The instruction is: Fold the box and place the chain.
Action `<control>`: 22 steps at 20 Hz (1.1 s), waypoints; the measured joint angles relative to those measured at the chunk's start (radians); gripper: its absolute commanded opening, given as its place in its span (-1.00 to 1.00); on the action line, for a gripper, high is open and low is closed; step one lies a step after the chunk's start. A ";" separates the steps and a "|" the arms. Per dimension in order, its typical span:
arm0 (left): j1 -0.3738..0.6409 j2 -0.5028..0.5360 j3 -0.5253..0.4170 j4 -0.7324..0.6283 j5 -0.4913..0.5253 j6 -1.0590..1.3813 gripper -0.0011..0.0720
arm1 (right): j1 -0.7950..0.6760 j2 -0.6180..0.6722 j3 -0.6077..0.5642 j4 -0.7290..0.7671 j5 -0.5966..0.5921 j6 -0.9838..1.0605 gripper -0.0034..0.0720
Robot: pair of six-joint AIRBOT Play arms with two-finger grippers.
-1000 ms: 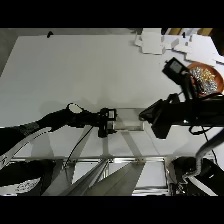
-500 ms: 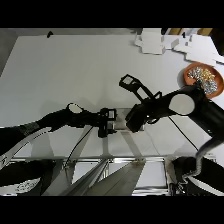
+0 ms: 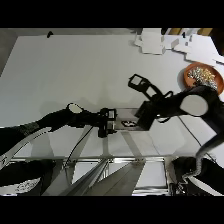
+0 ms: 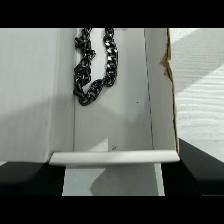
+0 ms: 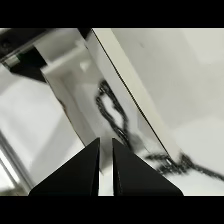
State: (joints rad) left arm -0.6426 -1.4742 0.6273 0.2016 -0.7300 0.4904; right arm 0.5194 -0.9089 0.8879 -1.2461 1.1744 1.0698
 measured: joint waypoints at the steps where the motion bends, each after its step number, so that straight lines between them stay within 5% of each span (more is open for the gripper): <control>1: 0.000 0.000 0.000 0.000 0.000 0.000 -0.94 | -0.056 0.023 -0.004 -0.008 0.027 -0.039 -0.78; 4: 0.000 0.000 0.000 0.000 0.000 0.000 -0.94 | -0.223 0.046 -0.057 -0.026 0.058 -0.100 -0.72; 6: 0.000 0.000 0.000 0.000 0.000 0.000 -0.94 | -0.291 0.037 -0.117 -0.028 0.021 -0.106 -0.42; 11: 0.000 0.000 0.000 0.000 0.000 0.000 -0.94 | -0.307 -0.056 -0.227 -0.023 -0.113 -0.102 -0.41; 22: 0.000 0.000 0.000 0.000 0.000 0.000 -0.94 | -0.258 -0.275 -0.258 -0.038 -0.237 -0.026 -0.42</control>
State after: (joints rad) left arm -0.6426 -1.4742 0.6273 0.2016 -0.7303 0.4904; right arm 0.2611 -1.1835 0.6296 -1.2839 0.9371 1.0439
